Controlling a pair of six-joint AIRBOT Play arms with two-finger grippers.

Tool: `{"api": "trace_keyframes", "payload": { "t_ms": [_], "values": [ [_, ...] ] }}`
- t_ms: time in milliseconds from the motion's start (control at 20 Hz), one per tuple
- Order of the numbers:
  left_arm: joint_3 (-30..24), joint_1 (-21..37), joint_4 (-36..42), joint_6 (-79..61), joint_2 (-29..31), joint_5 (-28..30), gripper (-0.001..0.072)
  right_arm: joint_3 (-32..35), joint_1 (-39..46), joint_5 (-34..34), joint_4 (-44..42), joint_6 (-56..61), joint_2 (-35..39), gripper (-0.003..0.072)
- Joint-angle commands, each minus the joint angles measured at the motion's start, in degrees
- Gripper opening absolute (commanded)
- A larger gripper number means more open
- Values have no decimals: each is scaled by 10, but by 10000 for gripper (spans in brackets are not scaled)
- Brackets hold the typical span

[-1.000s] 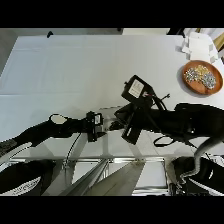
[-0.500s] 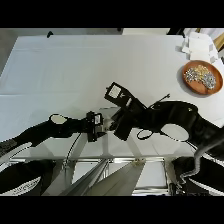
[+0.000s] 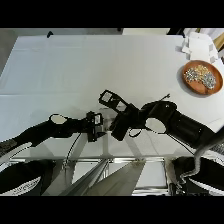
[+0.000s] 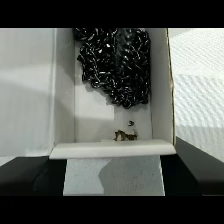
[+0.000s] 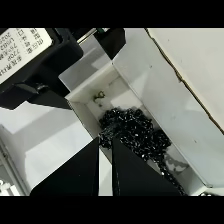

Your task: Fold the box and place the chain.

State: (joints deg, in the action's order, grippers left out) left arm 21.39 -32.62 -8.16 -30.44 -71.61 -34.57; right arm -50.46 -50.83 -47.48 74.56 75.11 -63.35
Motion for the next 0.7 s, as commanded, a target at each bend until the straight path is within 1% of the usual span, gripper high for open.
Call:
{"api": "trace_keyframes", "payload": {
  "t_ms": [0,150,250,400,450,500,550,650],
  "values": [
    [0,0,0,0,0,0,68,0,0,-2,1,21,-12,11],
    [0,0,0,0,0,0,68,0,0,-14,3,31,-38,16],
    [0,0,0,0,0,0,68,0,0,-18,5,58,-54,119],
    [0,0,0,0,0,0,68,0,0,-17,5,62,-56,126],
    [0,0,0,0,0,0,68,0,0,-19,5,69,-56,176],
    [0,0,0,0,0,0,68,0,0,-21,4,80,-54,245],
    [0,0,0,0,0,0,68,-2,0,-28,4,83,-53,258],
    [0,0,0,0,0,0,68,-10,0,-43,4,85,-42,258]
  ]
}}
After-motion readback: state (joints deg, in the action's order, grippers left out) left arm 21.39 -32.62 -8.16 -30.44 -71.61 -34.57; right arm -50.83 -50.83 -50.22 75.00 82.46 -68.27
